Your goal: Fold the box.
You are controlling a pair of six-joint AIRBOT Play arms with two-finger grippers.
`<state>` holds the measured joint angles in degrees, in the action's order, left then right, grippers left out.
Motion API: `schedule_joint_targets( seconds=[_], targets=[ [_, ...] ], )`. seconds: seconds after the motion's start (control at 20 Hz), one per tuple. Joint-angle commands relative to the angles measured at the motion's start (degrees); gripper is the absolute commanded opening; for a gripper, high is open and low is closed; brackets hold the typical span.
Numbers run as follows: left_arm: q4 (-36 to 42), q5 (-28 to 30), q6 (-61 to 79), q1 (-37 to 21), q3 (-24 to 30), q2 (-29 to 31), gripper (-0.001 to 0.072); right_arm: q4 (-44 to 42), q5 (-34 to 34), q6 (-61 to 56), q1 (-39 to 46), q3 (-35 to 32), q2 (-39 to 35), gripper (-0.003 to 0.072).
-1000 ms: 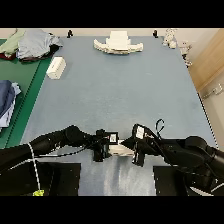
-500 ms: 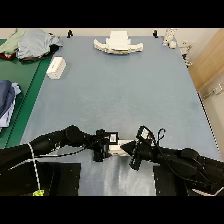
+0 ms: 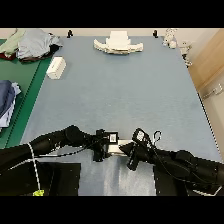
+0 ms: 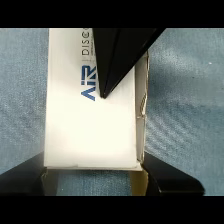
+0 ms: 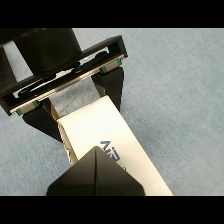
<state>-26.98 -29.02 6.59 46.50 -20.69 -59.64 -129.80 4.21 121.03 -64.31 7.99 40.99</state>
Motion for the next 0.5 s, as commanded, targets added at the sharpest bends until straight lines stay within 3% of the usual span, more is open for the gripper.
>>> schedule_joint_targets(
  seconds=[0.0, 0.45],
  targets=[
    [0.0, 0.0, 0.0, -0.1, 0.0, 0.0, 0.0412, 0.2, 0.2, -0.2, -0.5, -0.1, -0.2, 0.0006],
    [0.0, 0.0, 0.0, -0.1, 0.0, 0.0, 0.0412, 1.4, -4.8, -0.1, -0.4, 0.0, -5.1, 0.0007]
  ],
)
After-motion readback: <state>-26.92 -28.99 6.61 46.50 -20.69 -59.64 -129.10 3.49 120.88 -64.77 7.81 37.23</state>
